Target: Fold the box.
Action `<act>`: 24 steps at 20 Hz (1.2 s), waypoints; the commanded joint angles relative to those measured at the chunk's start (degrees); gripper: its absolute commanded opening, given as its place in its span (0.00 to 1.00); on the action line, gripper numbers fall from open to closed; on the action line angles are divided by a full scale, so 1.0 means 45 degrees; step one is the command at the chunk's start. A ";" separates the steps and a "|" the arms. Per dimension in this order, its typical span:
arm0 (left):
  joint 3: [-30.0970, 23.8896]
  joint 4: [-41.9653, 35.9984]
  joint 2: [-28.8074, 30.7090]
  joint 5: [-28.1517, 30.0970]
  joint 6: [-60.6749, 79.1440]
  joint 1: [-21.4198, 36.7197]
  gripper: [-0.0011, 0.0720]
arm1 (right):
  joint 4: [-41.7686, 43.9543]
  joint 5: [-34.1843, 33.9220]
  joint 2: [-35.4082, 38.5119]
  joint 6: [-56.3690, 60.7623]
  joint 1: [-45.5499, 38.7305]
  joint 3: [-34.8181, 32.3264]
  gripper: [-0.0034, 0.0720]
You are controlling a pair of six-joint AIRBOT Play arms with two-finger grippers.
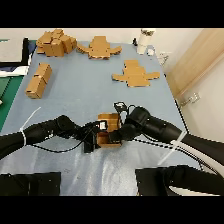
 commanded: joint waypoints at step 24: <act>-0.0005 0.0000 0.0000 0.0005 0.0000 -0.0005 0.71 | -0.0272 -0.0860 -0.2429 0.1248 0.0379 0.1005 0.43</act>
